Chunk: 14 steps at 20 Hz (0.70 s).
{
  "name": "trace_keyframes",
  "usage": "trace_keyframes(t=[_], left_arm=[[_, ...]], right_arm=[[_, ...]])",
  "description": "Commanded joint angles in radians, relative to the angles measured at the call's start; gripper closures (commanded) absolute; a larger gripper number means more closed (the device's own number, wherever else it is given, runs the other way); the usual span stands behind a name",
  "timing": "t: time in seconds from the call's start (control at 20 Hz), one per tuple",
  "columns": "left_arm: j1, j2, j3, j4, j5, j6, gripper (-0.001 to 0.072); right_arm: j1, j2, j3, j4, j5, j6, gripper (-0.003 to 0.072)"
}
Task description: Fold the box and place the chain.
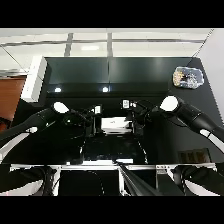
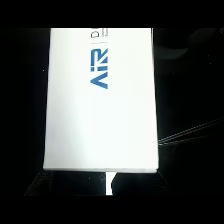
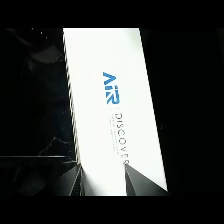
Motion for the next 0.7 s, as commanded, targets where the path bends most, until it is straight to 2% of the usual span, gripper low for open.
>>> trace_keyframes(t=[0.0, 0.1, 0.2, 0.25, 0.3, 0.4, 0.55, 0.65], left_arm=[[0.0, 0.0, 0.001, 0.0, 0.0, 0.0, 0.0313], [0.0, 0.0, 0.001, 0.0, 0.002, 0.0, 0.0313], [0.0, 0.0, 0.001, 0.0, 0.008, 0.0, 0.0313], [0.0, 0.0, 0.001, 0.0, 0.008, 0.0, 0.0312], [0.0, 0.0, 0.001, 0.0, 0.008, 0.0, 0.0313], [0.0, 0.0, 0.001, 0.0, 0.008, 0.0, 0.0312], [0.0, 0.0, 0.001, 0.0, 0.008, 0.0, 0.0312], [0.0, 0.0, 0.001, 0.0, 0.008, 0.0, 0.0312]], right_arm=[[-0.003, 0.049, 0.02, 0.004, 0.027, 0.097, 0.0375], [-0.015, 0.103, 0.03, 0.021, 0.028, 0.258, 0.0375], [-0.027, 0.122, 0.029, 0.053, 0.085, 0.459, 0.0385], [-0.03, 0.122, 0.026, 0.054, 0.107, 0.544, 0.0606], [-0.032, 0.122, 0.012, 0.056, 0.108, 0.637, 0.0673], [-0.038, 0.114, -0.026, 0.104, 0.09, 0.784, 0.0674], [-0.039, 0.072, -0.08, 0.365, 0.057, 0.784, 0.0673], [-0.039, 0.011, -0.082, 0.416, 0.048, 0.786, 0.0673]])
